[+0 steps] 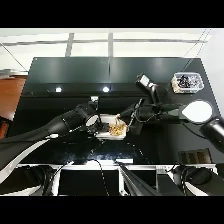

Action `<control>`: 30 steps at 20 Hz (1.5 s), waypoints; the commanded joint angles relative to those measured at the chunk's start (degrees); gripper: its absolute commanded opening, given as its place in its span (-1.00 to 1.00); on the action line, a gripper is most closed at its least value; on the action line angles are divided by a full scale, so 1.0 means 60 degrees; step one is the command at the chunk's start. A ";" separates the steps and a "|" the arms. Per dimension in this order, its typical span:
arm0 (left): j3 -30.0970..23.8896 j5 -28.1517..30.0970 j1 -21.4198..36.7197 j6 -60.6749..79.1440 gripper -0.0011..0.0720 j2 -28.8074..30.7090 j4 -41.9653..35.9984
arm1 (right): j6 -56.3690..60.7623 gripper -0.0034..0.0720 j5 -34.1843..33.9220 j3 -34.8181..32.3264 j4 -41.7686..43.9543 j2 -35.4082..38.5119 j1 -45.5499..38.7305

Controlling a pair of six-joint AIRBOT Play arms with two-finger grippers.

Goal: Fold the box and place the chain.

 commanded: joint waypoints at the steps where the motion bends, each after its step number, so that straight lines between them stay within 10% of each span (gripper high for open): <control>1: 0.0000 0.0007 -0.0004 0.0007 -0.88 0.0000 0.0004 | 0.0076 -0.85 -0.0295 -0.0317 -0.0098 -0.0535 0.0022; 3: 0.0000 0.0004 -0.0004 0.0004 -0.88 0.0000 0.0004 | 0.0076 -0.85 -0.0452 -0.0317 -0.0328 -0.0572 0.0018; 4: 0.0000 0.0004 -0.0004 0.0004 -0.88 0.0000 0.0004 | 0.0076 -0.49 -0.0455 -0.0317 -0.0397 -0.0572 0.0018; 5: 0.0000 0.0000 -0.0004 0.0004 -0.88 0.0000 0.0004 | 0.0076 0.56 -0.0459 -0.0317 -0.0594 -0.0572 0.0015; 6: 0.0000 -0.0004 -0.0004 0.0004 -0.88 0.0000 0.0004 | 0.0262 0.91 -0.0444 -0.0302 -0.1002 -0.0554 -0.0044; 12: 0.0000 0.0004 -0.0004 0.0004 -0.88 0.0000 0.0004 | 0.1038 0.91 0.0656 -0.0546 -0.4452 -0.0535 -0.1005; 23: 0.0000 0.0011 0.0000 0.0004 -0.88 -0.0015 0.0018 | -0.1341 0.90 -0.3843 -0.2918 -0.3402 -0.0794 0.0721; 30: 0.0000 0.0011 0.0000 0.0004 -0.88 -0.0018 0.0040 | -0.1337 0.80 -0.4182 -0.2918 -0.3286 -0.1308 0.0933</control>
